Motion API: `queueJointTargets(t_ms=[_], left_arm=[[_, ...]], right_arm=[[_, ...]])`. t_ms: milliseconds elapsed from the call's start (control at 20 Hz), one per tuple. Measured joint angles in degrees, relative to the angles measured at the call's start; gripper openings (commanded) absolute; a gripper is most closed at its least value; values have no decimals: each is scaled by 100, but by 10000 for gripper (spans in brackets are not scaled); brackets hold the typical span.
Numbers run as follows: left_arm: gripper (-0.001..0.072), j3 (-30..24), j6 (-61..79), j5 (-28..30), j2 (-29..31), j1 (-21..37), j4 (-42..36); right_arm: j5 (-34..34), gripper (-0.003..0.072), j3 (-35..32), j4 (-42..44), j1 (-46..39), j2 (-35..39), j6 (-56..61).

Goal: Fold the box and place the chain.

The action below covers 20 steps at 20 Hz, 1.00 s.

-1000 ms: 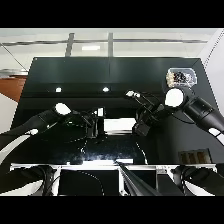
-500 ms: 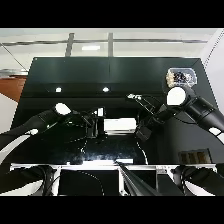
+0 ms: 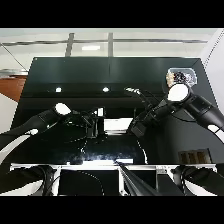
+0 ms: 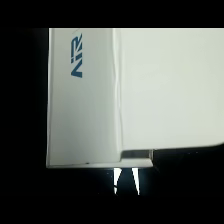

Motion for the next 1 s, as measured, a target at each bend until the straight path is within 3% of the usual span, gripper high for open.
queueJointTargets(t_ms=[1000], left_arm=[[394,0,0,0,0,0,0]], right_arm=[[-901,29,26,-179,-9,-614,-125]])
